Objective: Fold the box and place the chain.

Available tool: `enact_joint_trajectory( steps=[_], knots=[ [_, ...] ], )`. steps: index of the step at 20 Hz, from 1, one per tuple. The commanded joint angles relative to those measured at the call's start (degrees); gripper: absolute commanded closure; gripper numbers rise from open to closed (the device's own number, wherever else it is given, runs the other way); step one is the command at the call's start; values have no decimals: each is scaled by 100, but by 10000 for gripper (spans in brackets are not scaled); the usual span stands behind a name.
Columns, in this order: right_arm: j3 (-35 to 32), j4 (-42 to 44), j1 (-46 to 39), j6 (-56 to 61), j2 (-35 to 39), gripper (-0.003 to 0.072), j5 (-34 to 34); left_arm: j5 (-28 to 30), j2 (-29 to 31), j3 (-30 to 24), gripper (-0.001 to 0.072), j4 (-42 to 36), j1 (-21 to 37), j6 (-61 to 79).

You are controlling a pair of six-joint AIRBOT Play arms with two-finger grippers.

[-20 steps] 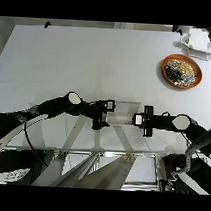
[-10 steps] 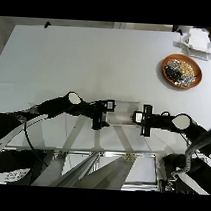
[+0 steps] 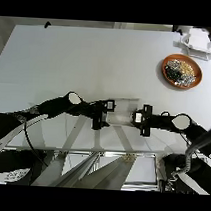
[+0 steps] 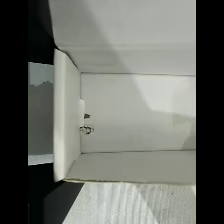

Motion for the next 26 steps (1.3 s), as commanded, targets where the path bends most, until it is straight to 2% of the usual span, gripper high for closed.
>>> enact_joint_trajectory(
  steps=[1,4,6,9,10,13,15,20,22,23,24,26],
  knots=[
    [2,-131,2,199,13,659,98,0,2,2,275,4,-2,0],
    [2,-1314,-2,1488,273,663,221,0,2,2,275,4,-2,0],
    [24,-1906,-2,2127,647,664,796,-2,2,2,275,4,-2,0],
    [72,-2186,-2,2592,1370,663,1744,0,2,2,275,4,-2,0],
    [98,-2312,-2,3165,1613,663,1965,0,2,2,275,4,-2,0],
    [269,-3161,-2,6295,2068,663,2015,0,2,2,275,4,-2,0],
    [404,-3775,-4,7587,2068,663,2081,0,2,2,275,4,-2,0],
    [601,-4448,-83,9318,1821,663,2583,0,2,2,275,4,-2,0],
    [750,-4478,-474,9604,1703,663,2682,-2,2,2,275,4,-2,0],
    [811,-4402,-713,9364,1644,666,2726,-2,2,2,275,4,-2,0],
    [817,-4098,-896,8712,1582,666,2778,0,2,2,275,4,-2,0],
    [815,-2959,-920,6946,1458,664,2826,-2,2,2,275,2,-2,0]
  ],
)
